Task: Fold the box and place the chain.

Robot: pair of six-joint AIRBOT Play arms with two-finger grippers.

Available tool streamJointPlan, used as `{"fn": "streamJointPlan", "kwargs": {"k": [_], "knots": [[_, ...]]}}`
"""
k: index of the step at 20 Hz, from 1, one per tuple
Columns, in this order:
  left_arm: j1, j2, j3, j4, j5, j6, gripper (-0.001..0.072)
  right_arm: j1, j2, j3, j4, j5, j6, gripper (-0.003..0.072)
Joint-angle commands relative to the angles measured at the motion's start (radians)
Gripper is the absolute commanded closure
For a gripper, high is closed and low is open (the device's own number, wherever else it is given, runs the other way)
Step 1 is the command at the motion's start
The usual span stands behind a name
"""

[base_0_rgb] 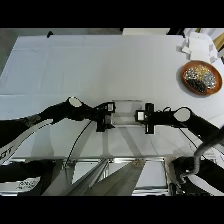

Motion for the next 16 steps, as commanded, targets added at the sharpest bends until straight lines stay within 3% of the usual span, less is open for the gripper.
{"fn": "streamJointPlan", "kwargs": {"k": [1, 6, 10, 13, 16], "knots": [[0.0, 0.001, 0.0, 0.001, 0.0, 0.002, 0.0505, -0.001, 0.032, 0.0, -0.145, -0.007, 0.319, 0.0668], [0.0, 0.001, 0.0, 0.001, 0.001, 0.002, 0.0505, -0.014, 0.254, 0.0, -0.433, -0.027, 1.04, 0.0669], [0.0, 0.001, 0.0, 0.001, 0.0, 0.002, 0.0505, -0.166, 0.396, 0.0, -0.674, 0.009, 1.608, 0.0668], [0.0, 0.001, 0.0, 0.001, 0.001, 0.002, 0.0505, -0.294, 0.396, 0.0, -0.673, 0.079, 1.721, 0.0669], [0.0, 0.001, 0.0, 0.001, 0.0, 0.002, 0.0505, -0.312, 0.312, 0.0, -0.668, 0.182, 1.722, 0.0669]]}}
